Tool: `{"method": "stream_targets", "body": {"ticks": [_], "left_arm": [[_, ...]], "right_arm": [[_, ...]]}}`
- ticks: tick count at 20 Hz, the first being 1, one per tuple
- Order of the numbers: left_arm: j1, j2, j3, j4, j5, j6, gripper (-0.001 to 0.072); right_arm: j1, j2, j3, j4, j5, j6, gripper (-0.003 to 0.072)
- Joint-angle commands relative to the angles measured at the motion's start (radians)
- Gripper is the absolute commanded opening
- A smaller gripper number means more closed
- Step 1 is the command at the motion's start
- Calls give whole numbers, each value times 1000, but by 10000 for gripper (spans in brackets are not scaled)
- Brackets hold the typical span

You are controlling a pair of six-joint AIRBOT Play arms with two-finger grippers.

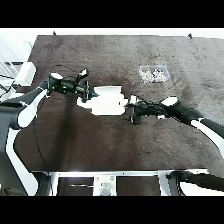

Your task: Fold the box and place the chain.

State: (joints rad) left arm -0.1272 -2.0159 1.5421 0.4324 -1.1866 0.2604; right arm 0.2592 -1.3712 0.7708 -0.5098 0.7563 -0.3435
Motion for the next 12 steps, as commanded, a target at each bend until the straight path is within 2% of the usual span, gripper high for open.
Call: {"method": "stream_targets", "body": {"ticks": [1,9,12], "left_arm": [[-1,-1,0,0,0,2,20],[-1,0,0,0,0,2,19],[-1,-1,0,0,0,2,20]], "right_arm": [[55,-10,1,-42,-87,-24,641],[79,-123,65,-41,-151,-35,640],[76,-121,88,-6,-173,-31,641]]}}
